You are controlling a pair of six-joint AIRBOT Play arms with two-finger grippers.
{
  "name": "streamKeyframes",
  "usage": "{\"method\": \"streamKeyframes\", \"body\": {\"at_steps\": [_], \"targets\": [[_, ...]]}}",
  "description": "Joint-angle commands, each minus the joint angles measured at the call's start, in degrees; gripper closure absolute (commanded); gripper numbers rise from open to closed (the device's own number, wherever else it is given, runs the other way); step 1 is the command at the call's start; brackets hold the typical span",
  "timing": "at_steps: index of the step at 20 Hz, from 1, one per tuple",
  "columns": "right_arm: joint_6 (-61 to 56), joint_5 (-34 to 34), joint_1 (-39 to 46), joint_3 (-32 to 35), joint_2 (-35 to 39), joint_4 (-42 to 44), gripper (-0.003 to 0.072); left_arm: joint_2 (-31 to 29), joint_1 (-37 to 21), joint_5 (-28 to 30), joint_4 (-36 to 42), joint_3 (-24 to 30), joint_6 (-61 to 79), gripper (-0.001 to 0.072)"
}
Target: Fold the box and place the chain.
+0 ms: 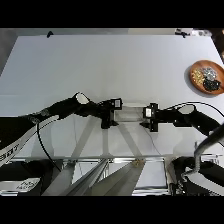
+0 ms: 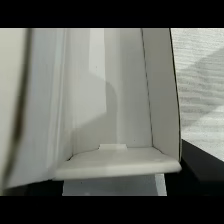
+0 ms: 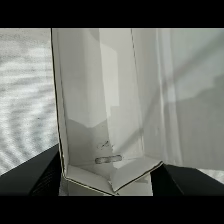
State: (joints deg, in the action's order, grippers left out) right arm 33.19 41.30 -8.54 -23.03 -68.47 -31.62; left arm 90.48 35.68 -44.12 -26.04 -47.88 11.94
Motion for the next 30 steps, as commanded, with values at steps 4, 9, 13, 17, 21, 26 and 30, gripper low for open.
{"method": "streamKeyframes", "body": {"at_steps": [4,9,13,17,21,26,30], "targets": [[0.1,0.0,0.0,0.0,0.0,-0.1,0.0225,0.0,0.1,0.7,-0.2,0.0,-0.2,0.027],[0.1,0.0,0.0,0.0,0.0,-0.1,0.0225,0.0,0.1,0.7,-0.2,0.0,-0.2,0.0252],[0.1,0.0,0.0,0.0,0.0,-0.1,0.0225,0.0,0.1,0.6,-0.2,0.0,-0.2,0.0252],[0.1,0.0,0.0,0.0,0.0,-0.1,0.0225,0.0,0.1,0.6,-0.2,0.0,-0.2,0.0252],[0.1,0.0,0.0,0.0,0.0,-0.1,0.0225,0.0,0.1,0.6,-0.2,0.0,-0.2,0.0252],[0.1,-0.3,0.0,0.0,0.0,-0.1,0.0225,0.0,0.1,0.6,-0.2,0.0,-0.2,0.0252],[0.1,-0.1,0.0,0.0,0.0,-0.1,0.0225,0.0,0.1,0.6,-0.2,0.0,-0.2,0.0252]]}}
